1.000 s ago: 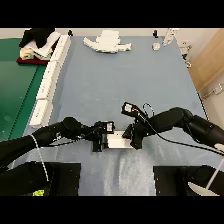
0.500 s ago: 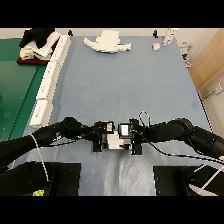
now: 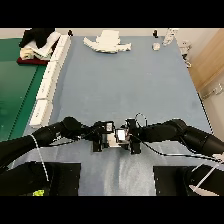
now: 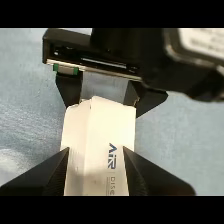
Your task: Fold the box.
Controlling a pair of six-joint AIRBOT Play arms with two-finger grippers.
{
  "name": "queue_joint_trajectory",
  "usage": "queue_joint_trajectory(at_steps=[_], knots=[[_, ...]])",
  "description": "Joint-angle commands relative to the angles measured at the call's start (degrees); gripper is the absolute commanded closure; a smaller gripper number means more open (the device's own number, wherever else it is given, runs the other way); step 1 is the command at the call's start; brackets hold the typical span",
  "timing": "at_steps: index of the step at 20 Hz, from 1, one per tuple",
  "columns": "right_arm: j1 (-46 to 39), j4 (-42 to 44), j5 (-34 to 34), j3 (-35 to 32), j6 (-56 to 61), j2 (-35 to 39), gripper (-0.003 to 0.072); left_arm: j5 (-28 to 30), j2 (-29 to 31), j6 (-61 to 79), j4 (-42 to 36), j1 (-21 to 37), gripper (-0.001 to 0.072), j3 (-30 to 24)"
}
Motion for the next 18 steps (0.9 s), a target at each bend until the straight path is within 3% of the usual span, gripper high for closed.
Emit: queue_joint_trajectory(at_steps=[1,18], knots=[[0.0,-0.8,0.9,0.0,-0.3,0.5,0.0162,-0.1,0.0,0.0,0.1,0.0,0.0212,0.0],[0.0,-1.1,6.3,0.0,-0.7,2.8,0.0176,-0.1,0.0,0.0,0.1,0.0,0.0212,0.0]])
